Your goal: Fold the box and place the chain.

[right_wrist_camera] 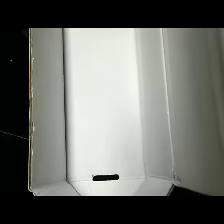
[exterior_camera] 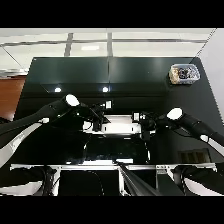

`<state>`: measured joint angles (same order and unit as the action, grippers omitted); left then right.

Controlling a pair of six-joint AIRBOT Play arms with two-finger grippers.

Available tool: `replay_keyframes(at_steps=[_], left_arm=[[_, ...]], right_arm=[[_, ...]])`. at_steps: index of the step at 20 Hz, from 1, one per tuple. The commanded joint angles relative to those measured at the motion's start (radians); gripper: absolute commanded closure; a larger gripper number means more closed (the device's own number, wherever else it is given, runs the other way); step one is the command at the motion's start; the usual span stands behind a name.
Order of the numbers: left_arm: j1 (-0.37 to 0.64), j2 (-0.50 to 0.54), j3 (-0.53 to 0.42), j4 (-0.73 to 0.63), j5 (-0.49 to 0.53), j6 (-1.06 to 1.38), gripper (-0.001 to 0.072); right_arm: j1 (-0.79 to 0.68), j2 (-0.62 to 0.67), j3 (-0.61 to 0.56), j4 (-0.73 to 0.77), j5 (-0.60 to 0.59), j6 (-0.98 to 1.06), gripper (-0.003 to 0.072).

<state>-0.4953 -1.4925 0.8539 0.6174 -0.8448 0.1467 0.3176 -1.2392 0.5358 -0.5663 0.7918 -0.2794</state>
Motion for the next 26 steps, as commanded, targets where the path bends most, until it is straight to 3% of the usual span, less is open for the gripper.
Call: replay_keyframes(at_steps=[1, 22, 23, 24, 26], left_arm=[[0.0, -0.001, 0.0, -0.001, 0.004, -0.002, 0.0684], [0.0, -0.001, 0.0, -0.001, 0.003, -0.002, 0.0684], [0.0, -0.001, 0.0, -0.002, 0.003, -0.002, 0.0683], [0.0, -0.001, 0.0, -0.003, 0.003, -0.002, 0.0683], [0.0, -0.001, 0.0, -0.004, 0.003, -0.002, 0.0683]], right_arm=[[0.01, -0.021, 0.005, -0.041, -0.014, 0.036, -0.0017], [0.017, -0.03, 0.013, -0.06, -0.027, 0.069, -0.0008], [0.017, -0.03, 0.013, -0.062, -0.02, 0.064, 0.0105], [0.017, -0.03, 0.013, -0.063, -0.017, 0.062, 0.0164], [0.017, -0.03, 0.013, -0.063, -0.018, 0.062, 0.0203]])
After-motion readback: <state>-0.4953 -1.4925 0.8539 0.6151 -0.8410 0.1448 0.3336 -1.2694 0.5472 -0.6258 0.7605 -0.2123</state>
